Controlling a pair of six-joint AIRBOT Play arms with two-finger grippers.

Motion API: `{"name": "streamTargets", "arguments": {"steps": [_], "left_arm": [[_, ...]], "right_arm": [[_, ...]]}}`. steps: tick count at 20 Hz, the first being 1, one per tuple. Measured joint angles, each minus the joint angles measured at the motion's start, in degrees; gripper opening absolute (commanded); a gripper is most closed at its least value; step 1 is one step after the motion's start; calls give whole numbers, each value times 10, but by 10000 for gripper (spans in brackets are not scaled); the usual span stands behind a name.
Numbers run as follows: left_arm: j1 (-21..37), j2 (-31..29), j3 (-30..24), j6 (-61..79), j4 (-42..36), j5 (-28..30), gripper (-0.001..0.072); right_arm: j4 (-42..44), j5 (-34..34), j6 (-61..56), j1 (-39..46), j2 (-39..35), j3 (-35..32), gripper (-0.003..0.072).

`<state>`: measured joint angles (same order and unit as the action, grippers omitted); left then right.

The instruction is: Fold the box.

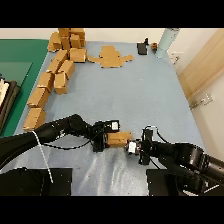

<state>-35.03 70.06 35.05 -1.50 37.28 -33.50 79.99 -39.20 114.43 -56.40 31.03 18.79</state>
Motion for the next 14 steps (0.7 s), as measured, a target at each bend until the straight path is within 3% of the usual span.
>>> {"name": "streamTargets", "arguments": {"steps": [7,14], "left_arm": [[0,0,0,0,0,0,363],[0,0,0,0,0,0,362]], "right_arm": [[-1,9,0,0,10,4,5],[-44,-22,-56,4,-48,31,5]]}}
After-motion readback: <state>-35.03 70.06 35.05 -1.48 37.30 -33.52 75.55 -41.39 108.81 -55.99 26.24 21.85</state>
